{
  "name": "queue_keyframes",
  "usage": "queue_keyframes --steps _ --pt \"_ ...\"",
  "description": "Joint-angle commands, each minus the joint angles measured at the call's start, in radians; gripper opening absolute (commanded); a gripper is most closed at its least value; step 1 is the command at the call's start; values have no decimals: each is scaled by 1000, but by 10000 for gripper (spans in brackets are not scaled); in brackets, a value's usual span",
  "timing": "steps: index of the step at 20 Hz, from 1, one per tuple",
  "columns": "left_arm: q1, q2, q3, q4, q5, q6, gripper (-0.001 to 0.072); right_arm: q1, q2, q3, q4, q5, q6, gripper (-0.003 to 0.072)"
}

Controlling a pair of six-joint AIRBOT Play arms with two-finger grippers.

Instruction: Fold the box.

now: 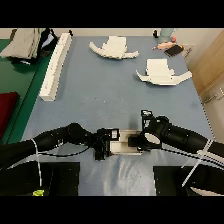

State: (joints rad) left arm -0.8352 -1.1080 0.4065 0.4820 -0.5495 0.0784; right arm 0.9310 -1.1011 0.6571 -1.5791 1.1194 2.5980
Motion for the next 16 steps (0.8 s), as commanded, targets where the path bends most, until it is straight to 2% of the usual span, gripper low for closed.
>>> queue_keyframes --steps 1,4,6,7,15,16 --pt "0 -1 1 0 0 0 471 6 -8 1 -33 9 31 0" --pt "0 -1 1 0 0 0 471 6 -5 6 -33 5 13 17" --pt "0 -1 1 0 0 0 471 6 8 22 -32 7 3 342" --pt "0 -1 1 0 0 0 471 6 22 33 -32 9 -9 415" --pt "0 -1 1 0 0 0 471 6 197 100 -17 117 -31 408" --pt "0 -1 1 0 0 0 471 6 237 105 -18 126 -31 265"
